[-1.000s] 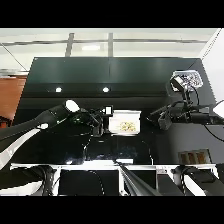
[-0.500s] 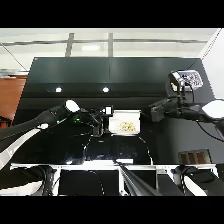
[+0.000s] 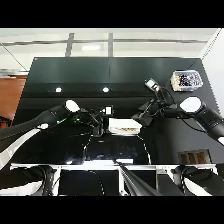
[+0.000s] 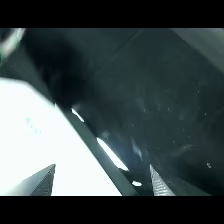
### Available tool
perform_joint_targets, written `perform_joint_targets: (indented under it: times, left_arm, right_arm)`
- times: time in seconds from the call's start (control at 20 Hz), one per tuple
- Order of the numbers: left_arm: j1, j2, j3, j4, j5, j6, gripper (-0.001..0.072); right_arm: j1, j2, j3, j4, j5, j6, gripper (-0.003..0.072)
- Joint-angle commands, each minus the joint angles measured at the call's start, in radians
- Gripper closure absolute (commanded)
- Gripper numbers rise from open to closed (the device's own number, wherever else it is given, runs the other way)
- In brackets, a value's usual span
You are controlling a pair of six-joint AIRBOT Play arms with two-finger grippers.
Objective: Fold the box and place the chain.
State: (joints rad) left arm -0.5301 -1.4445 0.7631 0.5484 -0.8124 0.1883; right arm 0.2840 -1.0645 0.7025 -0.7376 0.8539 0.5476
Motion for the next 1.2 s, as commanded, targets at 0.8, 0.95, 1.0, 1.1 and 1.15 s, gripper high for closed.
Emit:
perform_joint_targets:
  times: [0.8, 0.95, 1.0, 1.1, 1.15]
  left_arm:
    - [0.000, 0.000, 0.001, 0.000, -0.001, 0.000, 0.0377]
    - [0.000, 0.000, 0.001, 0.000, -0.001, 0.000, 0.0377]
    - [0.000, 0.000, 0.001, 0.000, -0.001, 0.000, 0.0377]
    - [0.000, 0.000, 0.001, 0.000, -0.002, 0.000, 0.0377]
    - [0.000, 0.000, 0.001, 0.000, -0.002, 0.000, 0.0377]
  right_arm:
    - [0.098, 0.003, 0.027, -0.087, 0.121, -0.257, 0.0112]
    - [0.098, 0.002, 0.021, -0.113, 0.116, -0.257, 0.0112]
    - [0.098, 0.002, 0.016, -0.117, 0.112, -0.257, 0.0114]
    - [0.098, 0.002, 0.015, -0.111, 0.105, -0.253, 0.0269]
    - [0.098, 0.002, 0.015, -0.111, 0.098, -0.253, 0.0270]
